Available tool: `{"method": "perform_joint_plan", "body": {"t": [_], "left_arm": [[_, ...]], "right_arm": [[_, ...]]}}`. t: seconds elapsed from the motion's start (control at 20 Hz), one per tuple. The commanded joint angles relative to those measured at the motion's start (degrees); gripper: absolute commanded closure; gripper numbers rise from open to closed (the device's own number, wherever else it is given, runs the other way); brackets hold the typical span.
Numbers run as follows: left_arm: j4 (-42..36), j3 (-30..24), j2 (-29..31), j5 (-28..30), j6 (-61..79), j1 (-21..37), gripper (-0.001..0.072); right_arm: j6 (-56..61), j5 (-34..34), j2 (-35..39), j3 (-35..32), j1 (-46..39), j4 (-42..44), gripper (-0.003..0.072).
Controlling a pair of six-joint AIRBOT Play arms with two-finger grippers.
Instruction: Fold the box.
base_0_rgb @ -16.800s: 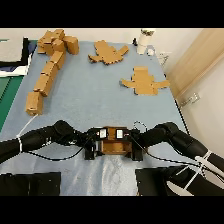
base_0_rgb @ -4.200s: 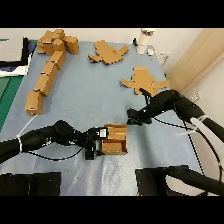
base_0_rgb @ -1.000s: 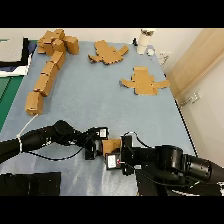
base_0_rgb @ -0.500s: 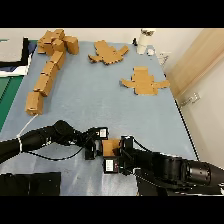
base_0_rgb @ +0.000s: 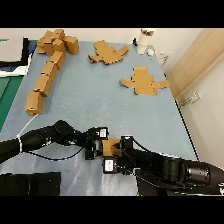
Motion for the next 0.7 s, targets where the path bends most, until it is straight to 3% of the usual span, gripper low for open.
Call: {"method": "perform_joint_plan", "body": {"t": [0.0,0.05,0.1,0.15,0.35,0.65], "left_arm": [[0.02,0.04,0.00,0.02,0.02,0.04,0.0186],[0.02,0.04,0.00,0.02,0.00,0.04,0.0186],[0.02,0.04,0.00,0.00,0.00,0.04,0.0187],[0.02,0.04,0.00,0.00,0.02,0.04,0.0187],[0.02,0.04,0.00,0.02,0.00,0.04,0.0187],[0.02,0.04,0.00,0.02,0.02,0.04,0.0186]], "right_arm": [[0.11,-0.04,-1.55,-0.04,0.00,0.02,0.0308],[0.09,0.22,-2.32,-0.04,0.00,0.00,0.0292],[0.09,0.39,-3.02,-0.04,0.00,-0.35,0.0196],[0.11,0.35,-3.80,-0.04,0.00,-1.20,0.0161],[4.31,0.35,-6.21,0.09,0.13,-7.87,0.0182],[4.59,0.57,-6.10,0.09,0.13,-8.33,0.0240]]}}
